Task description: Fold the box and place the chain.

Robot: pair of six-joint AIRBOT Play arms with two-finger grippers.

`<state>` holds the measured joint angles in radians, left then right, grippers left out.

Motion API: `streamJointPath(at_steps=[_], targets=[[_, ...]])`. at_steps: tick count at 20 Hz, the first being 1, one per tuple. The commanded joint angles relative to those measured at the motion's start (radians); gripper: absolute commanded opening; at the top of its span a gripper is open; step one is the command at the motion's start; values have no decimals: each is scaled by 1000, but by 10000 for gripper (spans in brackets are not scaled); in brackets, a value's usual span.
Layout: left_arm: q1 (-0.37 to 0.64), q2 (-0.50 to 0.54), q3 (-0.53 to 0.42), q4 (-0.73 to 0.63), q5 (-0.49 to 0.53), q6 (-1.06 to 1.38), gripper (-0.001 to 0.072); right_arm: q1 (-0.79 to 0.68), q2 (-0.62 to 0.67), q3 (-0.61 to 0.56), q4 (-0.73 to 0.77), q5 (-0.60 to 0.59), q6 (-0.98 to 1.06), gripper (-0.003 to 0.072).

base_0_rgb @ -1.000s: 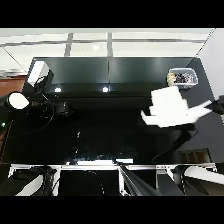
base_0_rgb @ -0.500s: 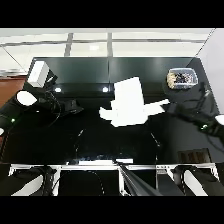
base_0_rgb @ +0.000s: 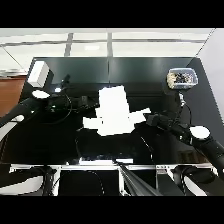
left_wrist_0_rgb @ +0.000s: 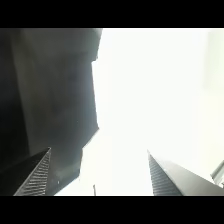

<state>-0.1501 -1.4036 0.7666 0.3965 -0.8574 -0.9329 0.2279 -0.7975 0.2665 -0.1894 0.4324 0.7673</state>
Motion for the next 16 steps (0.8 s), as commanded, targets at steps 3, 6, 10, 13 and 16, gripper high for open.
streamJointPath(at_steps=[3, 6, 10, 13, 16], targets=[[-34, -142, 76, -45, -128, 40, 710, 41, 2, -4, 4, -37, 6, 12], [-42, -194, 106, -70, -175, 49, 710, 41, 2, -4, 5, -34, 6, 12], [-40, -211, 108, -73, -260, 274, 710, 41, 2, -4, 5, -25, 7, 12], [-40, -255, 157, -73, -391, 391, 691, 41, 2, -4, 5, -9, 7, 12], [-42, -329, 231, -61, -510, 392, 687, 41, 2, -4, 5, -6, 7, 12]])
